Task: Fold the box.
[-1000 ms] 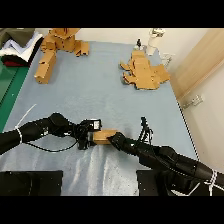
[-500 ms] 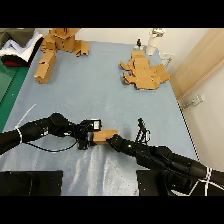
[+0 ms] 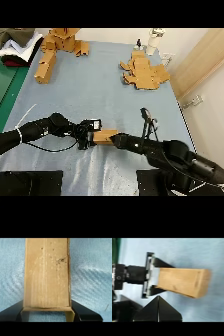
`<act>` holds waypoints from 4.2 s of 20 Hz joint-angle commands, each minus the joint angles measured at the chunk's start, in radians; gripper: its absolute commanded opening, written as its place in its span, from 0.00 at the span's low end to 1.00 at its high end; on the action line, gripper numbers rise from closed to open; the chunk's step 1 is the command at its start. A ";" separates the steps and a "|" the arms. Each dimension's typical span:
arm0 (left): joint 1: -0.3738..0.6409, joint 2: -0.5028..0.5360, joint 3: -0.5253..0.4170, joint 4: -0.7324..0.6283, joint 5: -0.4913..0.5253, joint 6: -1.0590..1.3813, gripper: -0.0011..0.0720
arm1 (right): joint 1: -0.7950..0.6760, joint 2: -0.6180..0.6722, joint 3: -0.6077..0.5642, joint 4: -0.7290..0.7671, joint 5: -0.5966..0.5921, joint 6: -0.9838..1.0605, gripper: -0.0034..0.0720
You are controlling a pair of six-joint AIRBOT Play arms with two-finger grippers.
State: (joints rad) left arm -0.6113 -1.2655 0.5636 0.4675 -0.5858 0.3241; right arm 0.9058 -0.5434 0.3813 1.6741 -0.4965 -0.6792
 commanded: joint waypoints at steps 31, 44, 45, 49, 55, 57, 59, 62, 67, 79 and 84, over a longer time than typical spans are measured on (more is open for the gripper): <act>0.486 0.266 0.013 0.372 0.209 -0.782 0.51 | -0.338 -0.353 0.238 -0.148 -0.678 -0.081 0.05; 0.885 -0.141 0.343 0.409 0.206 -0.947 0.51 | -0.338 -0.353 0.238 -0.148 -0.575 -0.081 0.05; 0.885 -0.174 0.378 0.409 0.200 -0.950 0.51 | -0.338 -0.353 0.238 -0.148 -0.572 -0.081 0.05; 0.885 -0.277 0.466 0.409 0.194 -0.953 0.51 | -0.338 -0.353 0.238 -0.148 -0.565 -0.081 0.05; 0.885 -0.324 0.495 0.413 0.194 -0.951 0.51 | -0.338 -0.353 0.238 -0.148 -0.554 -0.081 0.05; 0.887 -0.324 0.495 0.418 0.193 -0.949 0.81 | -0.338 -0.353 0.238 -0.148 -0.554 -0.081 0.05; 0.887 -0.324 0.495 0.424 0.181 -0.950 0.97 | -0.338 -0.353 0.238 -0.148 -0.554 -0.081 0.05; 0.888 -0.317 0.495 0.425 0.103 -0.953 0.97 | -0.338 -0.353 0.238 -0.147 -0.554 -0.081 0.05; 0.956 -0.219 0.495 0.512 -0.076 -1.004 0.97 | -0.338 -0.353 0.239 -0.116 -0.555 -0.090 0.05; 0.795 0.089 0.495 0.524 -0.506 -1.222 0.03 | -0.360 -0.518 0.446 -0.043 -0.548 -0.314 0.05; 0.355 0.083 0.495 0.617 -0.413 -1.455 0.03 | -0.381 -0.764 0.716 -0.042 -0.636 -0.434 0.05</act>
State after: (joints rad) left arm -0.0429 -1.1866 1.0584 1.0214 -1.0389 -0.9886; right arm 0.5331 -1.1862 0.9619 1.6302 -1.0794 -1.0328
